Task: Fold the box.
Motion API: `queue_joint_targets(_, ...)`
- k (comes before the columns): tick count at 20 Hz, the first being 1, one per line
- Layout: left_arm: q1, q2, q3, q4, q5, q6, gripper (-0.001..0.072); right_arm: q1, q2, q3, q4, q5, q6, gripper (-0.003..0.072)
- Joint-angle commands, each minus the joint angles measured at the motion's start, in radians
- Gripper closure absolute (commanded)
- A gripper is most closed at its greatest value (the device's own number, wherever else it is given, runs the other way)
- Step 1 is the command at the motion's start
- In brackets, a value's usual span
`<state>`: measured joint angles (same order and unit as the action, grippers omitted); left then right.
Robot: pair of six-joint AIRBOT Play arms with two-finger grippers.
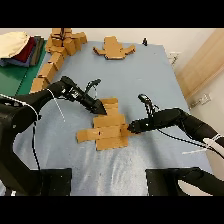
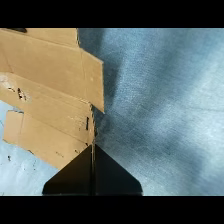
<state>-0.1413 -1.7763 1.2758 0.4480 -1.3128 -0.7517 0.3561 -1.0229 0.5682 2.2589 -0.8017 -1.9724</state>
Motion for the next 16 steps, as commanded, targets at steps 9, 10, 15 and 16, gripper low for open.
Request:
queue_joint_targets(9,-0.026,0.005,0.014,-0.021,0.005,0.172,0.07,-0.032,0.002,0.005,-0.03,0.001,0.097,0.0259)
queue_joint_targets(10,-0.028,0.016,0.014,-0.052,0.004,0.223,0.07,-0.052,0.004,0.013,-0.069,-0.003,0.148,0.0259)
queue_joint_targets(15,-0.048,0.113,0.006,-0.123,0.029,0.401,0.07,-0.178,0.034,0.082,-0.221,-0.041,0.369,0.0257)
queue_joint_targets(16,-0.058,0.136,-0.008,-0.124,0.031,0.43,0.07,-0.198,0.039,0.095,-0.221,-0.04,0.373,0.0258)
